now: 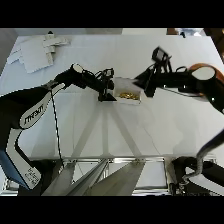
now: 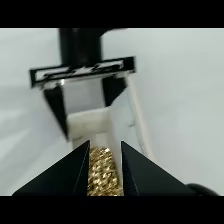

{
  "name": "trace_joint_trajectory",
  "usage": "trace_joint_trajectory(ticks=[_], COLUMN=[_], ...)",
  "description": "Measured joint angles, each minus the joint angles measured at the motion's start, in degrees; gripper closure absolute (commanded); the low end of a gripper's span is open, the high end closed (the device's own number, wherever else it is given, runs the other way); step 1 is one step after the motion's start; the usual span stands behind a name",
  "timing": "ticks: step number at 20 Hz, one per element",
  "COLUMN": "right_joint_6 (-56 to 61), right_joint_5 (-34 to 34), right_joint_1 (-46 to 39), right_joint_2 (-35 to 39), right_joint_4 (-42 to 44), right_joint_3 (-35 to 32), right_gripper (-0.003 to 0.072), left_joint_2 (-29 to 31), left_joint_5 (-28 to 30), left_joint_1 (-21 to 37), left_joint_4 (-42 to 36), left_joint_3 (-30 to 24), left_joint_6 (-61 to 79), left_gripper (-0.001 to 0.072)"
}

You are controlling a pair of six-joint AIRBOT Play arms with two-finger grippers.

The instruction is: Fold the box and place the chain.

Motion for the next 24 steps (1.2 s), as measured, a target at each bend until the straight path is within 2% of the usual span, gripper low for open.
trace_joint_trajectory(ticks=[5,8,11,19,21,24], right_joint_6=[15.2,21.6,24.3,18.4,15.1,10.8], right_joint_5=[-2.4,-1.6,2.0,13.5,14.6,15.0], right_joint_1=[-2.3,-2.0,-1.2,-0.7,-0.4,0.5], right_joint_2=[-7.3,-12.7,-16.7,-19.3,-19.4,-19.5], right_joint_4=[-3.7,-7.9,-11.1,-13.8,-14.0,-14.2], right_joint_3=[10.3,13.3,14.5,15.1,15.1,15.1], right_gripper=[0.0432,0.0431,0.0431,0.0427,0.0327,0.0322], left_joint_2=[0.0,0.0,0.0,0.0,0.0,0.0], left_joint_5=[0.0,0.0,0.0,0.0,0.0,0.0], left_joint_1=[0.0,0.0,0.0,0.0,0.0,0.0], left_joint_4=[0.0,0.0,0.0,0.0,0.0,0.0], left_joint_3=[0.0,0.0,0.0,0.0,0.0,0.0], left_joint_6=[0.0,0.0,0.0,0.0,0.0,0.0], left_gripper=[0.0699,0.0699,0.0699,0.0699,0.0699,0.0699])
